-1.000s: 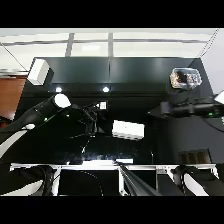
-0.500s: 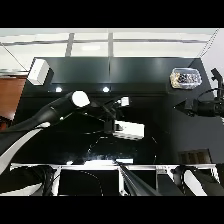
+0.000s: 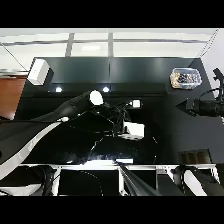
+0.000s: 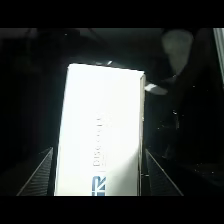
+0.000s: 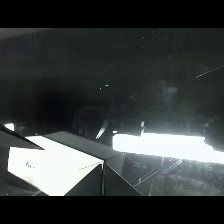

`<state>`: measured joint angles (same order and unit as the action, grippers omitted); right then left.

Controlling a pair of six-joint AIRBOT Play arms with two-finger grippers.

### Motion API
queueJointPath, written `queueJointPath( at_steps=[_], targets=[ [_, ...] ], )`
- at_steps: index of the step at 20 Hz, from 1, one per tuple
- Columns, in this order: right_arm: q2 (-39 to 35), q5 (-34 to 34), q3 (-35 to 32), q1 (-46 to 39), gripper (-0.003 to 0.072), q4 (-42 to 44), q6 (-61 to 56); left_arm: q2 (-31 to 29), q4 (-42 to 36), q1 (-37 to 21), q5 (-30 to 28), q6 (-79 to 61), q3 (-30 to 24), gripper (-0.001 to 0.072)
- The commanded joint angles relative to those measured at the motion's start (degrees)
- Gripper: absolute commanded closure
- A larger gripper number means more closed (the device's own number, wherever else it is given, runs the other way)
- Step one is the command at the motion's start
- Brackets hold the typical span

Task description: Fold the box and place the chain.

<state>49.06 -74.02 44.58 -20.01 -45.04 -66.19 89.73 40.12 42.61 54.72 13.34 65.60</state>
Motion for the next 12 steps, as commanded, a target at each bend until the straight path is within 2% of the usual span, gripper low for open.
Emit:
queueJointPath(
  at_steps=[1, 12],
  targets=[
    [0.0, 0.7, 0.0, 0.0, 0.0677, 0.0, 0.0, 0.7, 0.0, 0.2, 1.5, 0.2, 0.5, 0.0006],
    [0.0, 0.8, 0.0, 0.0, 0.0677, 0.0, 0.0, 1.2, 3.3, 1.4, 1.3, 0.2, 0.5, 0.0006]
  ],
)
